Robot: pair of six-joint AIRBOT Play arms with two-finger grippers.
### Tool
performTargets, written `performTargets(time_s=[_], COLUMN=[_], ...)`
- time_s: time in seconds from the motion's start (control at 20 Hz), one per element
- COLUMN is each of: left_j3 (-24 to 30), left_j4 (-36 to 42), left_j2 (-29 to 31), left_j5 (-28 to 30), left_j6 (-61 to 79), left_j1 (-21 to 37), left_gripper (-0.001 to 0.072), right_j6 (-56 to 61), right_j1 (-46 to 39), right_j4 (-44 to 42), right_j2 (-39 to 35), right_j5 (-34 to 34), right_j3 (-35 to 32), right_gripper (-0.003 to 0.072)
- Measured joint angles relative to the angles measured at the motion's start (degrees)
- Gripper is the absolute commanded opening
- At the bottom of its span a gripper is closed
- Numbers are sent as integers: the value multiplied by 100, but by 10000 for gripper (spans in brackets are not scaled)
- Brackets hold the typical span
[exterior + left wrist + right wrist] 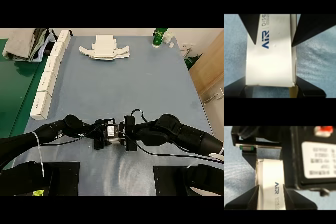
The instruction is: Fold the box.
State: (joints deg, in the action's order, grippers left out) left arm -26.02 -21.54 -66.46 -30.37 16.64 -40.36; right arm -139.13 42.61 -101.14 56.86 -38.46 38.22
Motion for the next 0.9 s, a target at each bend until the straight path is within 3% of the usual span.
performTargets(time_s=[0.35,0.4,0.5,0.65,0.9], left_j3=[0,0,0,0,0], left_j4=[11,11,11,11,11], left_j2=[0,0,0,0,0], left_j5=[26,26,26,26,24], left_j6=[-13,-13,-15,-17,-17], left_j1=[0,0,0,0,0], left_gripper=[393,393,393,393,393], right_j6=[79,201,678,1491,2490], right_j1=[0,0,0,-28,9], right_j4=[-24,-22,-28,-122,-754], right_j2=[-494,-614,-813,-1084,-1875], right_j5=[-15,-31,-107,59,2044], right_j3=[11,11,-15,-361,-1696], right_gripper=[450,368,15,4,5])
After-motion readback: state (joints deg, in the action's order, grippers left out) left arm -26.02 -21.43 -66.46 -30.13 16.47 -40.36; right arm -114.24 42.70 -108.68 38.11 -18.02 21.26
